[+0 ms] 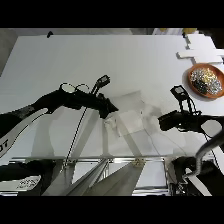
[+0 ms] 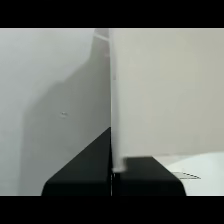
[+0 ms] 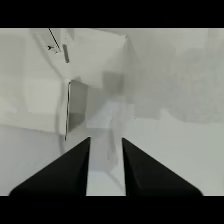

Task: Fold the box and place the chain.

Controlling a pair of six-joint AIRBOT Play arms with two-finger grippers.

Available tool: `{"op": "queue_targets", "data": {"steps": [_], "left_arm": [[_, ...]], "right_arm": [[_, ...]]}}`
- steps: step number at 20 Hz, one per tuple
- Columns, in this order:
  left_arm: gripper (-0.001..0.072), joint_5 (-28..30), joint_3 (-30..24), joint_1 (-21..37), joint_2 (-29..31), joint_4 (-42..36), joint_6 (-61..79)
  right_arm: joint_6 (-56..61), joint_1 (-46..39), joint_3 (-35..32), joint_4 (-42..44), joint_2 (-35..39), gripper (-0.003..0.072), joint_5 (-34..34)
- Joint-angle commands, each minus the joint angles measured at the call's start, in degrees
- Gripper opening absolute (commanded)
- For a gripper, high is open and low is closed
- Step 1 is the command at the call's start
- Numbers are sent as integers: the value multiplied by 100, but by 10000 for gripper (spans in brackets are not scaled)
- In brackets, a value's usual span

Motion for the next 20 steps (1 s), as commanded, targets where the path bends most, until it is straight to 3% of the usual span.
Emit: {"op": "queue_targets", "data": {"steps": [1, 3, 8, 12, 20], "left_arm": [[7, 92, 7, -4, 273, 96, 1025], [7, 22, 7, -20, 378, 251, 1086], [3, 94, 4, -492, 459, 1432, 1062], [3, 761, 2, -756, 452, 1329, 1067], [4, 890, 2, -769, 278, 1099, 1084]], "right_arm": [[0, 4, 72, 15, 11, 293, 66], [-4, 4, 282, 7, 20, 338, 267], [-369, 4, 925, -13, 262, 342, 610], [-413, 4, 955, -2, 372, 341, 629], [-413, 4, 955, 7, 372, 340, 629]]}}
